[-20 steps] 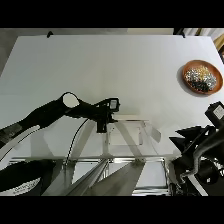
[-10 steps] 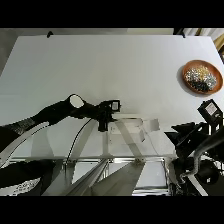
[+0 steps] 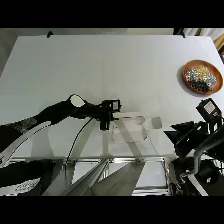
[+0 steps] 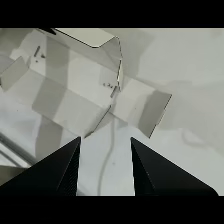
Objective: Fold the box and place the chain.
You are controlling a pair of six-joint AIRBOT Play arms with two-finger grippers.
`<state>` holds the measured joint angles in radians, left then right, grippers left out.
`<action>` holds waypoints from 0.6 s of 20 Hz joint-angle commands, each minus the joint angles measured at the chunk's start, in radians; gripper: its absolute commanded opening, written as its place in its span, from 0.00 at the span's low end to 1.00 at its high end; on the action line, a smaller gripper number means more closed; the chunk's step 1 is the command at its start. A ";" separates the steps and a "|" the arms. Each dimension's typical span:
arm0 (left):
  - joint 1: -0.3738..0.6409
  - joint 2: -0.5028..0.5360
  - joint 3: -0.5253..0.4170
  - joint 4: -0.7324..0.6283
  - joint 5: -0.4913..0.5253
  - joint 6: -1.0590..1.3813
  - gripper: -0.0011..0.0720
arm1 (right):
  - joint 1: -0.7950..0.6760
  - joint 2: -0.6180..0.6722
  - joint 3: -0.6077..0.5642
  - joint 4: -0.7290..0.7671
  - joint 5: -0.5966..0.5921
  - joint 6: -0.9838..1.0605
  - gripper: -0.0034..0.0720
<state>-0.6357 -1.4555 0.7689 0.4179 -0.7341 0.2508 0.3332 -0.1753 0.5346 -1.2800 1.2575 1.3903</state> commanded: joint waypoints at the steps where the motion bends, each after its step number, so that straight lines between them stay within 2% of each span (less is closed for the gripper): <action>1: -0.001 -0.001 0.000 -0.005 -0.039 0.015 0.02 | 0.001 -0.001 -0.001 0.000 -0.002 0.000 0.47; 7: -0.001 -0.063 0.087 0.069 -0.144 0.011 0.02 | 0.001 -0.001 -0.001 0.000 -0.006 0.000 0.47; 12: 0.000 -0.089 0.108 0.074 -0.145 0.012 0.02 | 0.001 -0.001 -0.001 0.000 -0.006 0.000 0.47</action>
<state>-0.6357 -1.5314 0.8639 0.4808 -0.8650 0.2623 0.3336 -0.1753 0.5346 -1.2800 1.2514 1.3899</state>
